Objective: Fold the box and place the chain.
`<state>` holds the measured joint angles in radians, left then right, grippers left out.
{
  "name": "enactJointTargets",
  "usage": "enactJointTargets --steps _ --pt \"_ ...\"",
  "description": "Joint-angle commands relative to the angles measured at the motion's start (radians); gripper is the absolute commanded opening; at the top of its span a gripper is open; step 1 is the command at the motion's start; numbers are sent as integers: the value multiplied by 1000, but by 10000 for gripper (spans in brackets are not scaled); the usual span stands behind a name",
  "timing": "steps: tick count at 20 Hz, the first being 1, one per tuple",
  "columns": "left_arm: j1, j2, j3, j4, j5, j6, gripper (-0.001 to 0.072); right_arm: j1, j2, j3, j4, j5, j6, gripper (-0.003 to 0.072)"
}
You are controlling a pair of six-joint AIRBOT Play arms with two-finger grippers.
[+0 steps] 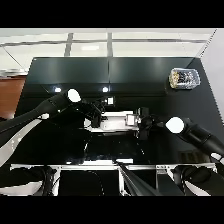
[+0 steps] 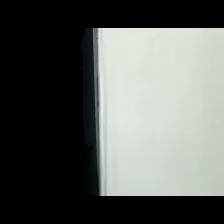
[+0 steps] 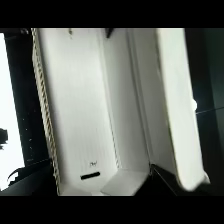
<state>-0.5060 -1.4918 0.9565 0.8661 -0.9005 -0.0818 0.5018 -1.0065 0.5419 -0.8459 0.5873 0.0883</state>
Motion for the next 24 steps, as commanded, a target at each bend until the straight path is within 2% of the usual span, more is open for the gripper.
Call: enactJointTargets --steps 1,7,9,16,24 --pt "0 0 0 0 -2 0 25 -76 -2 26 9 67 -3 714" --pt "0 0 0 -3 -25 1 25 -97 -85 26 227 68 -154 713" --pt "0 0 1 -3 -24 0 24 -97 -119 26 305 129 -225 714" --pt "0 0 1 -3 -27 0 25 -113 -208 6 382 147 -452 713" --pt "0 0 1 -3 -27 0 24 -134 -257 6 363 152 -459 713"
